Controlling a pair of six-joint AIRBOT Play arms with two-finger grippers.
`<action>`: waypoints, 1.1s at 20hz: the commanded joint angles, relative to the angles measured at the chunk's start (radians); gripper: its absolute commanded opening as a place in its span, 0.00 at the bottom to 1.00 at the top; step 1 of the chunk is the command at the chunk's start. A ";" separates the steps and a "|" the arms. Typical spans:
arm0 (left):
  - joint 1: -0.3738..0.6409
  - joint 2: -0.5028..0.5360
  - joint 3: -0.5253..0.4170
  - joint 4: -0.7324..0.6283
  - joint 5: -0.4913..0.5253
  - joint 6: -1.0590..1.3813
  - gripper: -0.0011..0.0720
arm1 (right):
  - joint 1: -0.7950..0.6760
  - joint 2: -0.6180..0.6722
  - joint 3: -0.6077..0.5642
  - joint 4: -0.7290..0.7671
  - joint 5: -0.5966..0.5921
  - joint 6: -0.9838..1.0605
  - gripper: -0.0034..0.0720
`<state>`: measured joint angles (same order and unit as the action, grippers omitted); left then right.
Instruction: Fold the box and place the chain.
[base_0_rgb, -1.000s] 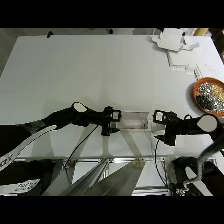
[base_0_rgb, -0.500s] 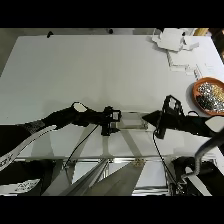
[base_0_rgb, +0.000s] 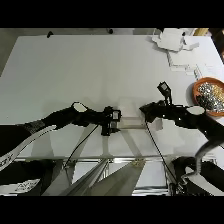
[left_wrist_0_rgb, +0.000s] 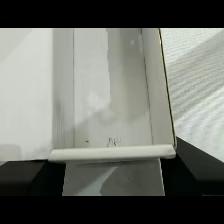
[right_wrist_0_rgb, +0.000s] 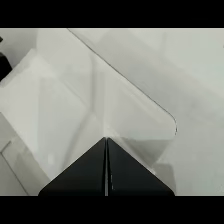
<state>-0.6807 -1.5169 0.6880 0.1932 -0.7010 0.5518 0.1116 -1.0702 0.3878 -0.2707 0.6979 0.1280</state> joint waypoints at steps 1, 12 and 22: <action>0.000 0.000 0.000 0.001 0.001 0.002 0.55 | -0.001 0.071 0.061 -0.162 0.052 0.142 0.08; 0.000 0.000 0.000 0.001 0.001 0.002 0.55 | -0.146 0.282 0.070 -0.741 0.437 -0.190 0.27; 0.000 0.000 0.000 0.001 0.001 0.002 0.55 | -0.063 0.071 -0.007 -0.496 0.307 -0.448 0.27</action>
<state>-0.6807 -1.5169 0.6880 0.1944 -0.7002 0.5537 0.0170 -0.9382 0.3874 -0.8169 1.0462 -0.2863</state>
